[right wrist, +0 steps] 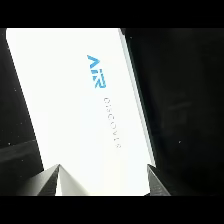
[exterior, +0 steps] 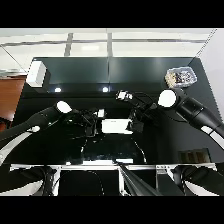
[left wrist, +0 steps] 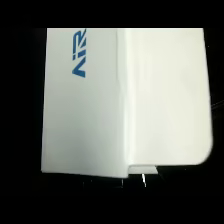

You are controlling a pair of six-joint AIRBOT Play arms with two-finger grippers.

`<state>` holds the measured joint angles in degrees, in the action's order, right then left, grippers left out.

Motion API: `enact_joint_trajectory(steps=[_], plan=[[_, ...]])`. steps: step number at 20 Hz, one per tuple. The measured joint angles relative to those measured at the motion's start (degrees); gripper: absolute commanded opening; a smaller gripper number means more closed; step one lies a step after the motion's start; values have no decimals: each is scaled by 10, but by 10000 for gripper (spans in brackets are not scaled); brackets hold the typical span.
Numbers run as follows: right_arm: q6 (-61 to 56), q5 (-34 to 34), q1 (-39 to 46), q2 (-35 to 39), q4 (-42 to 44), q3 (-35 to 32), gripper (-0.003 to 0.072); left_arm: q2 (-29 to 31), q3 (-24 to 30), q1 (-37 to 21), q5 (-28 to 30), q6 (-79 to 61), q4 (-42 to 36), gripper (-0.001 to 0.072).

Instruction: Fold the box and place the chain.

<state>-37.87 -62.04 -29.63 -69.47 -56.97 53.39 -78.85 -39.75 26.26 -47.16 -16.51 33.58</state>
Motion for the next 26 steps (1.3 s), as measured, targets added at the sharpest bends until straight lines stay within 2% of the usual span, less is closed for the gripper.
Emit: enact_joint_trajectory(steps=[1, 2, 11, 13, 26], plan=[[2, 3, 0, -1, 0, -1, 238, 0, 0, 0, 0, 1, 0, 345], [2, 9, -1, -1, 0, -1, 236, 0, 0, 0, 0, 1, 0, 345], [8, 12, -1, -4, -1, -8, 237, 0, 0, 0, 0, 0, 0, 349], [8, 10, -1, -4, 0, -11, 318, 0, 0, 0, 0, 0, 0, 349], [6, 13, -2, -6, -4, -25, 316, 0, 0, 0, 0, 0, 0, 349]])
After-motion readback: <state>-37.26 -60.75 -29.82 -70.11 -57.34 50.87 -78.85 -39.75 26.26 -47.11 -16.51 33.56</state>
